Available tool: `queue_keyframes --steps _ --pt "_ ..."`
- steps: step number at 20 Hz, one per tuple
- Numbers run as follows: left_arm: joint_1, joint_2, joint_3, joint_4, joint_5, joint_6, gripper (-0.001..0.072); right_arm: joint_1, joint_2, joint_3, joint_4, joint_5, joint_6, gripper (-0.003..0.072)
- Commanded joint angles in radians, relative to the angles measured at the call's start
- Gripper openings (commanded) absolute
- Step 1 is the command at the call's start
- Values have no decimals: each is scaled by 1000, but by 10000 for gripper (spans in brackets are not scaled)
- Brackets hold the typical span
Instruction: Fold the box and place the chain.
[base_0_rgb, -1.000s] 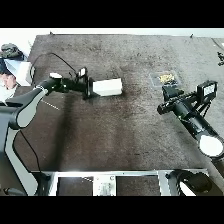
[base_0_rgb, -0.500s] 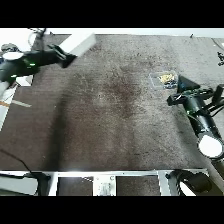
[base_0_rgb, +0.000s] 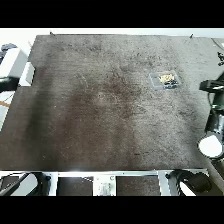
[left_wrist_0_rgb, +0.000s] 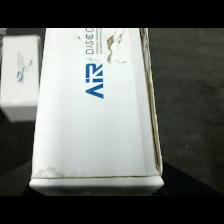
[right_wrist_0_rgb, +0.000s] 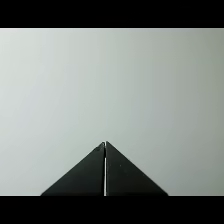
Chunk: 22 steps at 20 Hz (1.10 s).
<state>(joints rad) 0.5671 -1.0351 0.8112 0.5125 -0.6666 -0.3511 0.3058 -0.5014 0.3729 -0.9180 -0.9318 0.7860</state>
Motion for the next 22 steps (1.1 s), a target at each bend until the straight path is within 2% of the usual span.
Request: queue_keyframes --steps 1,4,6,8,14,17,22 --pt "164 43 -101 138 4 -82 7 1 1 -1 -2 -245 0 10" --pt "245 3 -130 188 -16 -64 6 1 1 -1 -2 -322 0 10" --pt "250 -43 -131 264 -50 -47 6 1 1 -1 -2 -333 0 10" --pt "250 -83 -131 261 -83 22 7 1 0 -1 -2 -333 0 10" --pt "250 -181 -131 243 -32 96 7 1 1 -1 -2 -333 0 10" --pt "250 -216 -131 248 27 125 7 1 1 -1 -2 -333 0 10" --pt "250 -259 -131 253 19 163 12 1 1 -1 -2 -333 0 10"
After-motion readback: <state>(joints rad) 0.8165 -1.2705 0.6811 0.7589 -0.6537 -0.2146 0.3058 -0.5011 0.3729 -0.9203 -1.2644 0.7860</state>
